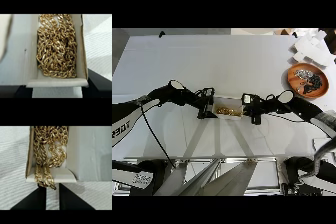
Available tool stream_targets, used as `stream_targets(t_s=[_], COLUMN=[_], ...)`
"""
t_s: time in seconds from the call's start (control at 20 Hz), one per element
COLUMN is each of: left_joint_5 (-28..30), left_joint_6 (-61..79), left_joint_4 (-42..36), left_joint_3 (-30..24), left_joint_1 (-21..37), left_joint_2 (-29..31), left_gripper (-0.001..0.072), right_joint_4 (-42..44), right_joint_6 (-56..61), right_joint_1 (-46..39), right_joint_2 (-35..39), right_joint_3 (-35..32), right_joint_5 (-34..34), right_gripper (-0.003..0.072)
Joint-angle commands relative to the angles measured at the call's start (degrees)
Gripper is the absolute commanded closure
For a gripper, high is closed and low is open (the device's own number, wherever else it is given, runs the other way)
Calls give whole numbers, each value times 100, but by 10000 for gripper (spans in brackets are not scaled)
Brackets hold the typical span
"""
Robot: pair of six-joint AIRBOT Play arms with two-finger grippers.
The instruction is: Fold the box and place the chain.
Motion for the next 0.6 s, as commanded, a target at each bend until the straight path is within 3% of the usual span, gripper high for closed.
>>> stream_targets(t_s=[0.0, 0.3, 0.55], left_joint_5=[0, 2, 2], left_joint_6=[2, 2, 2], left_joint_4=[0, 0, 2], left_joint_3=[0, 0, 0], left_joint_1=[4, 4, 4], left_joint_2=[2, 2, 2], left_gripper=[432, 432, 432], right_joint_4=[70, -81, -625], right_joint_6=[-81, 337, 1182], right_joint_1=[-2, 0, 83], right_joint_2=[-13, 87, 719], right_joint_3=[-2, 0, 0], right_joint_5=[9, 221, 273], right_gripper=[676, 679, 679])
